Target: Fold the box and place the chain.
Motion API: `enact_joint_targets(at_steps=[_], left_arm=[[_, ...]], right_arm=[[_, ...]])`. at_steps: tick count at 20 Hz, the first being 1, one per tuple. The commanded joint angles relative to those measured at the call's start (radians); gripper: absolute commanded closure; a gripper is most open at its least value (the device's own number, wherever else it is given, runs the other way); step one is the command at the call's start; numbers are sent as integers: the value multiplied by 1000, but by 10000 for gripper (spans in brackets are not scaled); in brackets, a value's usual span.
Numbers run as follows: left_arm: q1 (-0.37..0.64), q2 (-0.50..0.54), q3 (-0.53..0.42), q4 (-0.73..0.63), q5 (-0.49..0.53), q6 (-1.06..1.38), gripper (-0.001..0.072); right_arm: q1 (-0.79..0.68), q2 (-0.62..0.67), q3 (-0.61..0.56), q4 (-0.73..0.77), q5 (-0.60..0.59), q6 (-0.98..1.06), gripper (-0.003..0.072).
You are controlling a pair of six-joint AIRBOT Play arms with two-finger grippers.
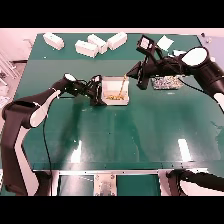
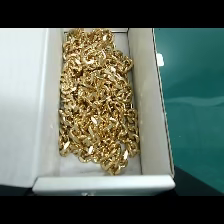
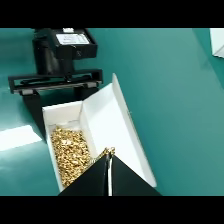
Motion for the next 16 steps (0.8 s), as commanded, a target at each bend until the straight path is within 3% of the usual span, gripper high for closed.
enact_joint_targets(at_steps=[1, 4, 5, 6, 7, 13, 16], left_arm=[[0, 1, 0, 0, 0, 0, 299], [0, 1, 0, 0, 0, 0, 299], [0, 1, 0, 0, 0, 0, 299], [0, 1, 0, 0, 0, 0, 299], [0, 1, 0, 0, 0, 0, 299], [0, 1, 0, 0, 0, 0, 299], [0, 1, 0, 0, 0, 0, 299]], right_arm=[[22, -53, -6, 7, 3, 21, 682], [22, -146, -9, 32, 5, 21, 681], [22, -175, -9, 45, 10, 20, 615], [22, -196, -9, 44, 7, 19, 445], [21, -211, -9, 44, 5, 20, 371], [6, -199, 14, 63, -74, 20, 361], [-27, -195, 52, 82, -87, 21, 445]])
